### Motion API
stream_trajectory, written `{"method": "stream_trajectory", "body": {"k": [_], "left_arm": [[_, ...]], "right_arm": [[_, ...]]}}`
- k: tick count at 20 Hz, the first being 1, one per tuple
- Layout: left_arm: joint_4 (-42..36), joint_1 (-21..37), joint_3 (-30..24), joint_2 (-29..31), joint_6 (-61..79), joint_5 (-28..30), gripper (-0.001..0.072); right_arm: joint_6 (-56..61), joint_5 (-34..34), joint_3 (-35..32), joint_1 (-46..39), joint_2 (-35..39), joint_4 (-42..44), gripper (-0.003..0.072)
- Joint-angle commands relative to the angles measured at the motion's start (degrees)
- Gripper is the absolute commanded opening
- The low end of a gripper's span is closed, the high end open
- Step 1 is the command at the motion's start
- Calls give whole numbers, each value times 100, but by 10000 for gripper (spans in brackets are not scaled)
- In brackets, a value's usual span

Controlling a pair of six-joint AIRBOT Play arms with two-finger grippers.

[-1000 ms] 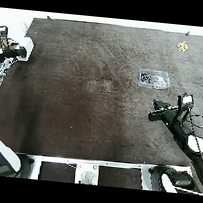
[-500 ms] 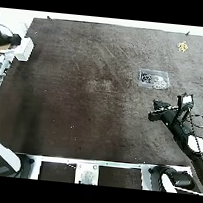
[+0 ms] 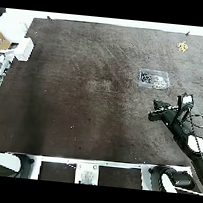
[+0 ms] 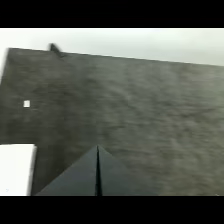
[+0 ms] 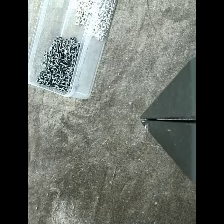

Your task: Fold the box and place the chain.

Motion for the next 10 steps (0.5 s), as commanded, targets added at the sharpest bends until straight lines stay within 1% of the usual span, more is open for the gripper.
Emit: {"method": "stream_trajectory", "body": {"k": [1,3,4,7,10], "left_arm": [[-286,-295,-483,752,234,-238,5],[-291,-557,-1169,1311,520,168,5],[-334,-713,-1657,1657,682,492,5],[-415,-1237,-3329,2747,1239,1722,5],[-675,-1860,-5108,3851,1725,2911,5]], "right_arm": [[0,0,-2,2,2,2,2],[0,0,-2,2,2,2,2],[0,0,-2,2,2,2,2],[0,0,-2,2,2,2,2],[0,0,-2,2,2,2,2]]}}
